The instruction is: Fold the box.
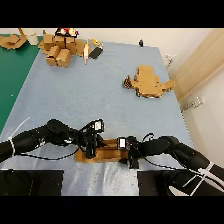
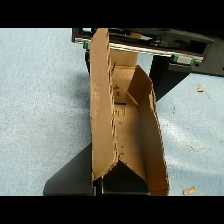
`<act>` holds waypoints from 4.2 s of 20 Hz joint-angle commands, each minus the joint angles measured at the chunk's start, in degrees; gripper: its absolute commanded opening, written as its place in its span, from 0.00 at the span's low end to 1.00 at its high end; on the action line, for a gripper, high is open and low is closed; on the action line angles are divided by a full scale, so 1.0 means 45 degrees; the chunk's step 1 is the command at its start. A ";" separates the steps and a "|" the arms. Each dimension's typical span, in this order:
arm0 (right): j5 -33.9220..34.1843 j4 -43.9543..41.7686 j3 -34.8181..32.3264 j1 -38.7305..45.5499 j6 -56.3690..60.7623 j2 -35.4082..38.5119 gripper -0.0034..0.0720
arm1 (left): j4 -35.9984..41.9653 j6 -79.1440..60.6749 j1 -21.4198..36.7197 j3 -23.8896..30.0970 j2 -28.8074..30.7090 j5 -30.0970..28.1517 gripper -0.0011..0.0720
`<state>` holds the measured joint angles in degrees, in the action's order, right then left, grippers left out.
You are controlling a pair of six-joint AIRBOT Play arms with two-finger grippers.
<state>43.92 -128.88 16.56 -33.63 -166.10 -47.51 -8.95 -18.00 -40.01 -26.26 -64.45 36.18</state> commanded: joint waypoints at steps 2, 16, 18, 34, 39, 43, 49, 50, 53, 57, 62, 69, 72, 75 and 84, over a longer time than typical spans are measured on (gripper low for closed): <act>0.0053 0.0010 -0.0073 -0.0015 0.0005 0.0015 0.80 | -0.0005 0.0000 -0.0005 0.0000 0.0005 -0.0010 0.03; 0.0097 0.0049 -0.0073 -0.0311 0.0000 0.0015 0.69 | -0.0005 0.0000 -0.0005 0.0000 0.0005 -0.0010 0.03; 0.0092 0.0403 -0.0073 -0.0398 0.0005 0.0015 0.69 | -0.0005 0.0000 -0.0005 0.0000 0.0005 -0.0010 0.03; 0.0019 0.0398 0.0005 -0.0403 0.0005 0.0015 0.69 | -0.0005 0.0000 -0.0005 0.0000 0.0005 -0.0005 0.03; 0.0019 0.0393 0.0005 -0.0403 0.0005 0.0015 0.69 | -0.0005 0.0000 -0.0005 0.0000 0.0005 -0.0005 0.03; 0.0019 0.0393 0.0005 -0.0403 0.0005 0.0015 0.69 | 0.0000 0.0015 -0.0005 0.0005 0.0010 0.0117 0.03; 0.0019 0.0393 0.0005 -0.0403 0.0005 0.0015 0.69 | 0.0000 0.0690 -0.0005 -0.0010 0.0010 0.0039 0.56; 0.0019 0.0393 0.0005 -0.0403 0.0005 0.0015 0.69 | 0.0000 0.1107 0.0000 -0.0029 0.0024 0.0034 0.84; 0.0019 0.0398 0.0005 -0.0403 0.0005 0.0015 0.69 | -0.0024 0.1676 0.0029 -0.0049 0.0403 -0.0073 0.83; 0.0015 0.0393 0.0005 -0.0403 0.0005 0.0015 0.69 | -0.0753 0.2987 0.0457 -0.0049 0.1831 -0.0495 0.84; 0.0019 0.0393 0.0005 -0.0403 0.0005 0.0015 0.69 | -0.1520 0.5047 0.0981 -0.0049 0.2773 -0.0442 0.83; 0.0019 0.0398 0.0005 -0.0403 0.0005 0.0015 0.69 | -0.9534 1.4018 0.0971 -0.0049 0.5600 0.1948 0.03; 0.0019 0.0398 0.0005 -0.0403 0.0005 0.0015 0.69 | -0.8898 1.9890 0.0714 -0.0015 0.5867 0.4590 0.03; 0.0019 0.0398 0.0005 -0.0403 0.0005 0.0015 0.69 | -0.5124 2.0152 -0.0699 0.0083 0.5440 0.2501 0.03; 0.0019 0.0398 0.0005 -0.0403 0.0005 0.0015 0.69 | -0.0622 1.6160 0.1389 -0.0661 0.0758 0.0529 0.03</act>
<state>44.01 -127.07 16.53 -35.46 -166.10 -47.44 -16.49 60.05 -38.24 -27.77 -55.86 39.66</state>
